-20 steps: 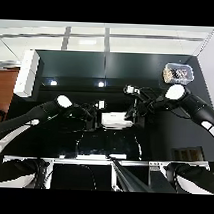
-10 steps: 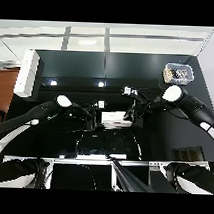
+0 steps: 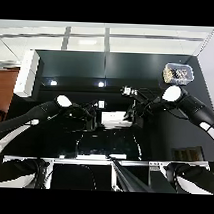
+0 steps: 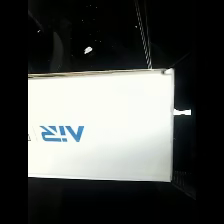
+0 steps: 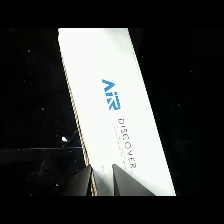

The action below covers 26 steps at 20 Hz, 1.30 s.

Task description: Fold the box and place the chain.

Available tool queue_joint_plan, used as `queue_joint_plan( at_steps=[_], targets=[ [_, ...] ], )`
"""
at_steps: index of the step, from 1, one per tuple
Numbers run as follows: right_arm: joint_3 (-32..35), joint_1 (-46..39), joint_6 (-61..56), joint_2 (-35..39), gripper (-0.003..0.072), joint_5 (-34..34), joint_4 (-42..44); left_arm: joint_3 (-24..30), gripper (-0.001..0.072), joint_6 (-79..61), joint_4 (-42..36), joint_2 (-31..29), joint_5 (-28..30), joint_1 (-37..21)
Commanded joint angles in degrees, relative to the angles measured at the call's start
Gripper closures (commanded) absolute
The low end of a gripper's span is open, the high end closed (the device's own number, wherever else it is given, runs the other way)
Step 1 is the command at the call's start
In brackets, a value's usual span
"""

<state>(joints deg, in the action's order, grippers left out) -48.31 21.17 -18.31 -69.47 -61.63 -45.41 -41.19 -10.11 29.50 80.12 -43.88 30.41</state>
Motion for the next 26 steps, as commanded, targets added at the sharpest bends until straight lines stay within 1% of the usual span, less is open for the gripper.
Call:
queue_joint_plan(
  at_steps=[1, 7, 8, 9, 10, 11, 13, 15, 18, 20, 21, 22, 23, 24, 26],
  targets=[
    [0.0, 0.0, 0.0, 0.0, 0.0524, -0.3, -0.4, 0.0, 0.0304, 0.0, 0.0, 0.0, -0.1, 0.0],
    [0.3, 0.1, -1.1, -0.1, 0.0523, -1.3, -2.7, 0.0, 0.0304, 0.0, 0.0, 0.0, -0.1, 0.0],
    [0.7, 0.1, -1.6, -0.1, 0.0504, -1.2, -2.7, 0.0, 0.0304, 0.0, 0.0, 0.0, -0.1, 0.0],
    [1.2, 0.1, -1.7, -0.1, 0.0404, -0.8, -2.7, 0.0, 0.0304, 0.0, 0.0, 0.0, -0.1, 0.0],
    [1.8, 0.1, -1.7, -0.1, 0.0404, -0.6, -2.7, 0.0, 0.0304, 0.0, 0.0, 0.0, -0.1, 0.0],
    [2.0, 0.1, -2.1, -0.1, 0.0435, -0.7, -2.7, 0.0, 0.0304, 0.0, 0.0, 0.0, -0.1, 0.0],
    [2.0, 0.0, -3.0, 0.0, 0.0434, -0.6, -1.9, 0.0, 0.0304, 0.0, 0.0, 0.0, -0.1, 0.0],
    [0.9, -0.6, -7.3, 0.8, 0.0434, -1.0, 0.1, 0.0, 0.0304, 0.0, 0.0, 0.0, -0.1, 0.0],
    [0.4, -3.5, -16.2, 4.2, 0.0433, -1.9, 5.4, 0.0, 0.0304, 0.0, 0.0, 0.0, -0.1, 0.0],
    [0.4, -5.6, -25.6, 5.0, 0.0434, -6.2, 7.1, 0.0, 0.0304, 0.0, 0.0, 0.0, -0.1, 0.0],
    [0.8, -6.0, -29.9, 5.0, 0.0453, -8.2, 7.0, 0.0, 0.0304, 0.0, 0.0, 0.0, -0.1, 0.0],
    [1.9, -6.1, -33.0, 5.0, 0.0622, -9.2, 7.1, 0.0, 0.0304, 0.0, 0.0, 0.0, -0.1, 0.0],
    [3.4, -5.8, -35.2, 5.0, 0.0668, -9.0, 7.9, 0.0, 0.0304, 0.0, 0.0, 0.0, -0.1, 0.0],
    [5.0, -5.7, -36.3, 4.9, 0.0669, -8.1, 9.5, 0.0, 0.0304, 0.0, 0.0, 0.0, -0.1, 0.0],
    [8.1, -5.6, -36.9, 4.9, 0.0668, -3.4, 15.2, 0.0, 0.0304, 0.0, 0.0, 0.0, -0.1, 0.0]
  ],
)
